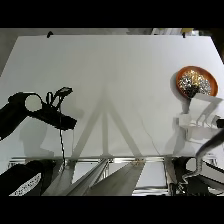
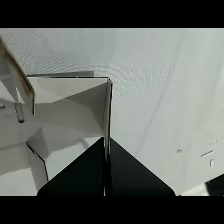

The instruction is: Fold the box and place the chain.

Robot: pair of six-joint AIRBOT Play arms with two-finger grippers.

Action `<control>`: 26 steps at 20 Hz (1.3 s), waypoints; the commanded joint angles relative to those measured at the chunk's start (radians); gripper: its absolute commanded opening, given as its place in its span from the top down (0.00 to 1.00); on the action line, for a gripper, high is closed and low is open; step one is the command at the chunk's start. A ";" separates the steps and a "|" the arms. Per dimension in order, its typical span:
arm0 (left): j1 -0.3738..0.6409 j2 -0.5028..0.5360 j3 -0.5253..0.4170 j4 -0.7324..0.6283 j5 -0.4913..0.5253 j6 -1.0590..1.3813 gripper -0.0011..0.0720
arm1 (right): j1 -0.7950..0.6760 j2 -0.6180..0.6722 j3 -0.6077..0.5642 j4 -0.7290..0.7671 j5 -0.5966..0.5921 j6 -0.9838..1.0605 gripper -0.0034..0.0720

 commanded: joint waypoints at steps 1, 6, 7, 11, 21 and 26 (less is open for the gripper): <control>0.001 0.001 0.000 0.000 0.000 0.000 0.97 | 0.061 0.018 0.000 0.014 0.077 -0.033 0.93; 0.001 0.001 0.000 0.000 0.000 0.000 0.97 | 0.269 0.181 -0.004 0.277 0.167 -0.066 0.93; 0.001 0.001 0.000 0.000 0.000 0.000 0.97 | 0.312 0.222 -0.016 0.369 0.173 -0.074 0.93; 0.001 0.001 0.000 0.000 0.000 0.000 0.97 | 0.498 0.415 -0.133 0.589 0.133 -0.034 0.93; 0.001 0.000 0.000 -0.003 0.022 0.000 0.97 | 0.923 0.650 -0.330 0.712 0.009 0.212 0.93; 0.001 0.000 0.000 0.005 0.113 0.026 0.97 | 1.044 0.650 -0.330 0.712 -0.064 0.274 0.93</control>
